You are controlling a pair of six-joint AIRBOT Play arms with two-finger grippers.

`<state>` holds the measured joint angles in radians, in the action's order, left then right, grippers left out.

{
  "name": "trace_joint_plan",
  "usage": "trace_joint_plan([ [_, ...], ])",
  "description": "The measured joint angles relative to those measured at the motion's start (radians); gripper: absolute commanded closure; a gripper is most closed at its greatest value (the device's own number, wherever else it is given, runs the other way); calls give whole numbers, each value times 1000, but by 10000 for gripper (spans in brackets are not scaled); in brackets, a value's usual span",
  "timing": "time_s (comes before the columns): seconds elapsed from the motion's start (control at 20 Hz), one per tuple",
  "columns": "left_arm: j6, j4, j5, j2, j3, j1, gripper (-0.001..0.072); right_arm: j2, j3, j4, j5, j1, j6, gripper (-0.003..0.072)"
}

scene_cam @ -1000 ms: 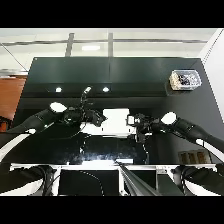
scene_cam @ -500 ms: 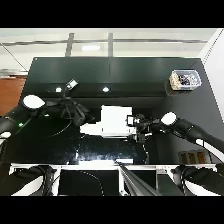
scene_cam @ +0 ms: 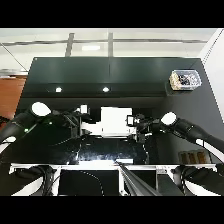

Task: Fold the box and place the chain.

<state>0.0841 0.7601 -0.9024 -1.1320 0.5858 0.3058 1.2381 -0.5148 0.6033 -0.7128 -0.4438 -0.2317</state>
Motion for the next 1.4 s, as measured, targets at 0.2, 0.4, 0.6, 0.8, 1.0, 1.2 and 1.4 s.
trace_joint_plan([
  [0.2,52,-39,93,-63,-2,76,38,0,0,0,0,0,0,217],
  [0.4,68,-61,118,-86,-2,102,312,0,0,0,0,0,0,217],
  [0.6,74,-69,86,-92,-2,110,457,0,0,0,0,0,-1,217],
  [0.8,75,-82,50,-94,-2,119,478,0,0,0,0,0,0,217],
  [1.0,74,-98,47,-94,-2,127,488,0,0,0,0,0,0,217],
  [1.2,67,-110,74,-94,-2,129,485,0,0,-1,2,0,0,217],
  [1.4,67,-115,82,-94,-2,129,484,0,0,-1,2,0,0,217],
])
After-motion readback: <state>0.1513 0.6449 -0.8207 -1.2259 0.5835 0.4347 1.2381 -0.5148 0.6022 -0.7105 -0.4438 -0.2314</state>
